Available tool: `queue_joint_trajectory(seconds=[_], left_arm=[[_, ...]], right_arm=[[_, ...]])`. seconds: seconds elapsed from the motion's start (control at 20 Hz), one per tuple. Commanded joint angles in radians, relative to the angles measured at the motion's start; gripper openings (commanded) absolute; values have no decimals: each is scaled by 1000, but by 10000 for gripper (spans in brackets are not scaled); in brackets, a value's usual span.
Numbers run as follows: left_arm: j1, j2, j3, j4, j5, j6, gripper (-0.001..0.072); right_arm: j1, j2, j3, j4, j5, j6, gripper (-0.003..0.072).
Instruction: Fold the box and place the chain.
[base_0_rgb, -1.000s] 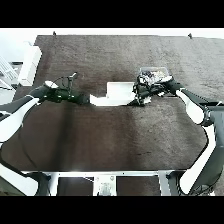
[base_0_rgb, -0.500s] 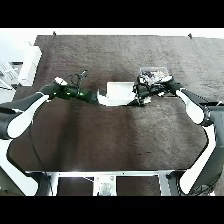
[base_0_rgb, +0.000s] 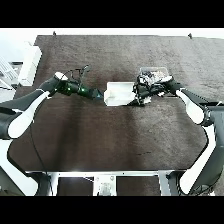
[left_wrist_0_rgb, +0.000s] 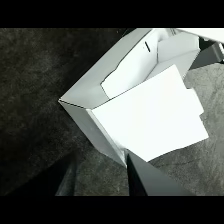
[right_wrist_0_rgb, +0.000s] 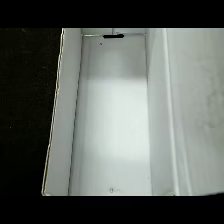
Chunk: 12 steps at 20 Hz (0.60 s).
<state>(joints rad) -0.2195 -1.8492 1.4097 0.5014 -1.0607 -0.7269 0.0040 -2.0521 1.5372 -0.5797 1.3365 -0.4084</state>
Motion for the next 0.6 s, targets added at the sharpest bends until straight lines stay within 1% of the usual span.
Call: queue_joint_trajectory(seconds=[0.0, 0.15, 0.55], left_arm=[[-1, 1, 5, -13, -19, 10, 368], [-5, 2, 5, -37, -27, 9, 368], [-65, 7, 6, -30, 52, -200, 368]], right_arm=[[-1, 0, 0, 0, 0, 0, 587], [-1, 0, 0, 0, 0, 0, 587], [-1, 0, 0, 0, 0, 0, 587]])
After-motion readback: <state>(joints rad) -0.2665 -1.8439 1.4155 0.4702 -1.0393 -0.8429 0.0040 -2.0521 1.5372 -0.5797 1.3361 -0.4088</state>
